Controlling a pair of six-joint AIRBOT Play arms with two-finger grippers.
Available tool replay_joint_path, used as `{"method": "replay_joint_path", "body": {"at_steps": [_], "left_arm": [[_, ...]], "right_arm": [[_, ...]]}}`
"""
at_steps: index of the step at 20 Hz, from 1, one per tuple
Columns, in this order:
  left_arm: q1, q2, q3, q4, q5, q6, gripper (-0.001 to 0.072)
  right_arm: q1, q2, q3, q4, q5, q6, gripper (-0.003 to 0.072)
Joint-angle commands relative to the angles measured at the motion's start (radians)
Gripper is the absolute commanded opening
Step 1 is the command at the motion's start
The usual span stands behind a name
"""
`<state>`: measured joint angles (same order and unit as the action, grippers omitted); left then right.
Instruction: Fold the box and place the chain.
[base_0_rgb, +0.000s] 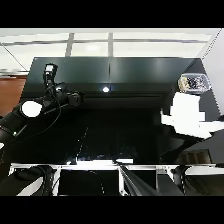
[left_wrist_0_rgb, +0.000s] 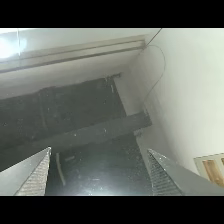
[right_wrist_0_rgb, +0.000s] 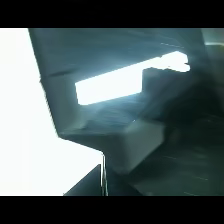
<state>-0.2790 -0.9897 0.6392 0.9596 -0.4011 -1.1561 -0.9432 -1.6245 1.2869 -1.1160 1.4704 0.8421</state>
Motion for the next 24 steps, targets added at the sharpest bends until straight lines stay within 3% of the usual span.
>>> {"method": "replay_joint_path", "body": {"at_steps": [1, 3, 9, 14, 17, 20, 22, 24], "left_arm": [[0.000, 0.000, 0.001, 0.000, 0.000, 0.000, 0.0709], [0.001, 0.000, 0.001, 0.000, 0.000, 0.000, 0.0709], [0.000, 0.000, 0.000, 0.000, 0.001, 0.000, 0.0709], [0.000, -0.003, -0.014, 0.018, 0.063, -0.009, 0.0708], [-0.001, -0.037, -0.013, -0.075, 0.032, -0.027, 0.0708], [0.004, -0.131, 0.030, -0.195, -0.109, -0.023, 0.0707], [0.027, -0.247, 0.134, -0.200, -0.293, -0.006, 0.0706], [0.065, -0.372, 0.233, -0.301, -0.449, 0.117, 0.0706]], "right_arm": [[0.060, 0.082, -0.088, 0.044, -0.017, -0.003, 0.0013], [0.083, 0.140, -0.093, 0.057, -0.066, 0.023, 0.0013], [0.181, 0.270, -0.202, 0.335, -0.063, -0.005, 0.0013], [0.455, 0.483, -0.566, 0.575, -0.394, -0.148, 0.0013], [0.663, 0.544, -0.711, 0.726, -0.548, -0.211, 0.0014], [0.849, 0.546, -0.747, 0.719, -0.628, -0.211, 0.0013], [0.921, 0.546, -0.749, 0.719, -0.656, -0.211, 0.0013], [0.951, 0.546, -0.749, 0.719, -0.668, -0.211, 0.0013]]}}
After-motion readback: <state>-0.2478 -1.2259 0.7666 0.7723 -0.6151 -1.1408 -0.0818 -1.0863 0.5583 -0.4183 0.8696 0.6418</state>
